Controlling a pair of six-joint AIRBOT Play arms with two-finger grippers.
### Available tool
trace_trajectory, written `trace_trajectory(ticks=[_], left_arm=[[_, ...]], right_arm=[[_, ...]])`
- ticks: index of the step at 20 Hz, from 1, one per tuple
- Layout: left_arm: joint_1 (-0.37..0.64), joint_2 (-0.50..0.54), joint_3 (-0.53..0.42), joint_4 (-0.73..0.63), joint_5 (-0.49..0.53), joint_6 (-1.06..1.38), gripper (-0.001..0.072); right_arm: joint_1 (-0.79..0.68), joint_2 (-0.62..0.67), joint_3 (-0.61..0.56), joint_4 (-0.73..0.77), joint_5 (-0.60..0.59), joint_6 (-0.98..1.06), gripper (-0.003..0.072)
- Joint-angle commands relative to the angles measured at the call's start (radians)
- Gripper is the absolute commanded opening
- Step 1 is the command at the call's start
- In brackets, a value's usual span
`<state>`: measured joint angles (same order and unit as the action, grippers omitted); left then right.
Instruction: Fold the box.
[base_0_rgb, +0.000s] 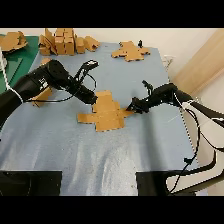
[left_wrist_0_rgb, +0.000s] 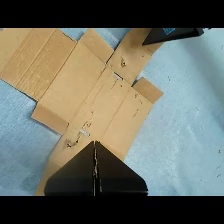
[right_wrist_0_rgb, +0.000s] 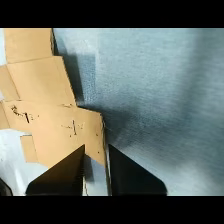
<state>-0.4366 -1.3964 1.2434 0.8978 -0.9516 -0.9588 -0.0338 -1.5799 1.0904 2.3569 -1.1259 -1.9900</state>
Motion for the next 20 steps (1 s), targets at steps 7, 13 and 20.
trace_trajectory(ticks=[7,13,20], left_arm=[[0.0,0.0,0.0,-0.004,0.007,0.0,0.001],[0.0,0.0,0.0,-0.063,0.062,0.001,0.0011],[0.014,-0.013,0.0,-0.026,0.082,0.0,0.001]], right_arm=[[0.003,-0.031,0.089,0.046,-0.106,-0.086,-0.0002],[0.076,0.079,-0.17,0.156,0.114,-0.124,-0.0003],[0.238,0.231,-0.386,0.189,0.417,-0.186,-0.0003]])
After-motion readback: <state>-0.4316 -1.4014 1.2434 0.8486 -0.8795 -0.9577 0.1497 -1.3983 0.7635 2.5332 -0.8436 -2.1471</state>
